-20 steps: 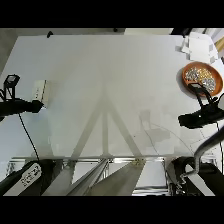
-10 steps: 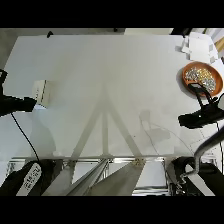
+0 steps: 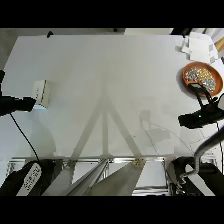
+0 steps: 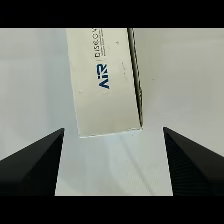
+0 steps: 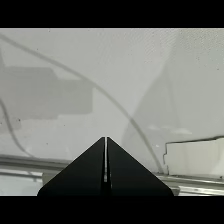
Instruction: Fold the box and place the chain.
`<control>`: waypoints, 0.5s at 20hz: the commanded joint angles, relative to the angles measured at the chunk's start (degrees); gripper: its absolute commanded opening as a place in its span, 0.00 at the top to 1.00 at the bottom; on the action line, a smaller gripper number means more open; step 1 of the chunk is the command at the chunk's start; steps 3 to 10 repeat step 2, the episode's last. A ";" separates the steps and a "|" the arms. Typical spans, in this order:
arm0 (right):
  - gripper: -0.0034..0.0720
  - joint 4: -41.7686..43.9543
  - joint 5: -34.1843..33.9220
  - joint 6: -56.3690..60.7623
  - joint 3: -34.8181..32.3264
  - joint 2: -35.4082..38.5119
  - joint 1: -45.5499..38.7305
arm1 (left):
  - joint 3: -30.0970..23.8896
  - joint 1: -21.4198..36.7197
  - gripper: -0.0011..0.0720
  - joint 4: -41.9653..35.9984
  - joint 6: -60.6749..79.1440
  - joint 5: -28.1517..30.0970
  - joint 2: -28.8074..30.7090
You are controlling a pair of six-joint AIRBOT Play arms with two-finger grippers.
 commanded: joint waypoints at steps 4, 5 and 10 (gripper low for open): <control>0.93 0.00 0.02 0.00 0.04 0.04 -0.02 | 0.00 -0.02 0.04 0.00 -0.46 0.09 -1.16; 0.93 0.00 0.02 0.00 0.04 0.04 -0.02 | 0.00 -0.02 0.04 0.00 -0.46 0.09 -1.16; 0.93 0.00 0.02 0.00 0.04 0.04 -0.02 | 0.00 -0.02 0.04 0.00 -0.46 0.09 -1.16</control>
